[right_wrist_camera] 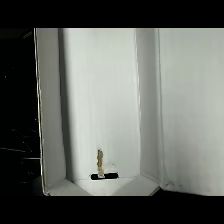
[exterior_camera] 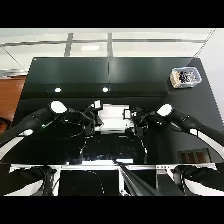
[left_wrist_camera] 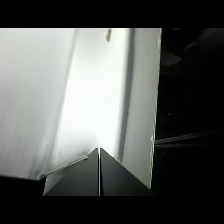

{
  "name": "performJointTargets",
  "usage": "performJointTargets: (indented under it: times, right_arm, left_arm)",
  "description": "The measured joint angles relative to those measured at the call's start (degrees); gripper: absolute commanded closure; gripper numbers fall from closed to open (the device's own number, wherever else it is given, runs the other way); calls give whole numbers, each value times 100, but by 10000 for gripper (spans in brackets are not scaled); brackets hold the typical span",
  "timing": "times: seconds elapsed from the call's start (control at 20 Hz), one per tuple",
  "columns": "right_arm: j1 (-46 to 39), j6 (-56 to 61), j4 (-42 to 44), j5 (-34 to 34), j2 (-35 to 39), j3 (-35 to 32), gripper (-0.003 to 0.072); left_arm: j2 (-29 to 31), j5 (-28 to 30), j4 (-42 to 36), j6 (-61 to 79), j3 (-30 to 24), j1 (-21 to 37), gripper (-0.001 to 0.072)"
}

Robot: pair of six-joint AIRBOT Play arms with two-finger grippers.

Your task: Fold the box and place the chain.

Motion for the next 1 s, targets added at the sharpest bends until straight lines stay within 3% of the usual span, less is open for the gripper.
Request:
performJointTargets:
  times: [0.35, 0.55, 0.7, 0.8, 1.0]
  right_arm:
    - [0, 2, 4, -2, 0, 0, 286]
    - [2, 2, 2, 0, 0, 0, 286]
    - [2, 2, 2, 0, 0, 0, 286]
    - [2, 2, 2, 0, 0, 0, 286]
    - [0, 2, 2, 0, 0, 0, 286]
  left_arm:
    - [1425, -214, 813, -1985, 39, 990, 681]
    - [1825, -435, 1829, -4750, 4, 1943, 680]
    - [1532, -1154, 2098, -6376, -162, 2682, 679]
    - [1145, -1628, 1617, -6476, -328, 3014, 681]
    - [251, -1864, 822, -6301, -501, 3093, 682]
